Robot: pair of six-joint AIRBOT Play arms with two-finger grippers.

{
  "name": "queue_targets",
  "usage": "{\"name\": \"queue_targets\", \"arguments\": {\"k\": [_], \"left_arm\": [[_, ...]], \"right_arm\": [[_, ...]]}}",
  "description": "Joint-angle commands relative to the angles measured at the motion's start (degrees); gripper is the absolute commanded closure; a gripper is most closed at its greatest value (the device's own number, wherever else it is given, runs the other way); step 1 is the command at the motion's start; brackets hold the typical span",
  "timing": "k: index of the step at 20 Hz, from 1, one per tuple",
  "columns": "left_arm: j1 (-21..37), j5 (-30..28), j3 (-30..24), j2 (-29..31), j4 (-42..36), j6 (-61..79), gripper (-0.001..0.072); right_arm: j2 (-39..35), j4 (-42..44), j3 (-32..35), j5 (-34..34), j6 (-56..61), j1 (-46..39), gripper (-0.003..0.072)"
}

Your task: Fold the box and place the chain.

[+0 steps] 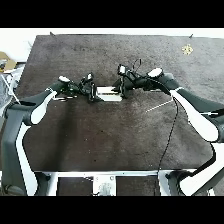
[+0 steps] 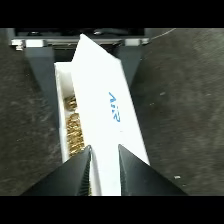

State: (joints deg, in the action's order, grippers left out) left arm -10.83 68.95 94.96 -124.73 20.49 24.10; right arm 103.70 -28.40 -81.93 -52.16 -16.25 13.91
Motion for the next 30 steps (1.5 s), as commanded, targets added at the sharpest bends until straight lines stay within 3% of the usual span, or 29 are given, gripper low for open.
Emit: {"name": "queue_targets", "arguments": {"k": [1,10,21,23,30], "left_arm": [[0.0,0.0,0.0,0.0,0.0,0.0,0.0251],[0.0,0.0,0.0,0.0,0.0,0.0,0.0251],[0.0,0.0,0.0,0.0,0.0,0.0,0.0251],[0.0,0.0,0.0,0.0,0.0,0.0,0.0251],[0.0,0.0,0.0,0.0,0.0,0.0,0.0251]], "right_arm": [[0.9,-1.7,0.1,-3.5,1.6,0.1,0.0488],[0.8,-5.6,0.0,-4.6,4.5,-0.1,0.0469],[0.4,7.8,-0.1,-7.5,4.3,-0.1,0.0473],[0.6,8.3,-0.1,-7.1,4.3,0.0,0.0604],[4.9,9.1,-0.1,-7.3,2.5,0.1,0.0607]]}}
